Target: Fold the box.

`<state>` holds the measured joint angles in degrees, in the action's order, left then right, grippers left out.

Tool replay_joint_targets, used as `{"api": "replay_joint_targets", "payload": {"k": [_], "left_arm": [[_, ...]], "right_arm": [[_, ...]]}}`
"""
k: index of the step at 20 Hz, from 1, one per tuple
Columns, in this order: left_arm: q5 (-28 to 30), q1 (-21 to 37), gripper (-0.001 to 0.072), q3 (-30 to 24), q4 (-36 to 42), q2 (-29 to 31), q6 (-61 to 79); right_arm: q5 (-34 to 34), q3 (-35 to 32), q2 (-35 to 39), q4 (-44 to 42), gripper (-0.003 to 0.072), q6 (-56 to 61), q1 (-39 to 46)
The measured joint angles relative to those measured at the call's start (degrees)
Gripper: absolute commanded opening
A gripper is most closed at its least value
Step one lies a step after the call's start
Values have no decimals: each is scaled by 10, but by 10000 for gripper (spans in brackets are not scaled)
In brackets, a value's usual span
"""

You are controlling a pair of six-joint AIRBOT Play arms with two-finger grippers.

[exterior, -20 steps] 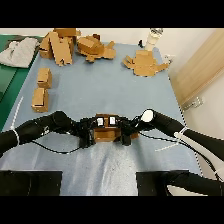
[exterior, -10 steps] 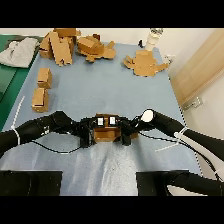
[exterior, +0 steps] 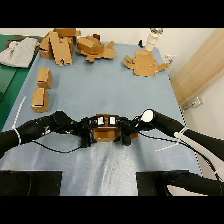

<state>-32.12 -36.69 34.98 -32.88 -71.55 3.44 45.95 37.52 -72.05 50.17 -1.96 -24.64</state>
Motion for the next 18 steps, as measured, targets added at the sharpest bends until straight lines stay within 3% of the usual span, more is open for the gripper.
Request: {"api": "replay_joint_targets", "payload": {"k": [12,13,15,17,18], "left_arm": [[4,-1,402,0,1,-9,0],[5,-1,402,0,1,-9,0],[5,-1,402,0,2,-9,-2],[6,-1,402,0,2,-9,-1],[6,-1,401,0,2,-9,0]], "right_arm": [[0,0,0,-15,455,-3,0],[0,0,0,-20,581,-3,0],[-7,0,-1,-35,616,5,0],[-6,0,0,-35,720,18,0],[-6,0,0,-32,720,34,-1]]}}
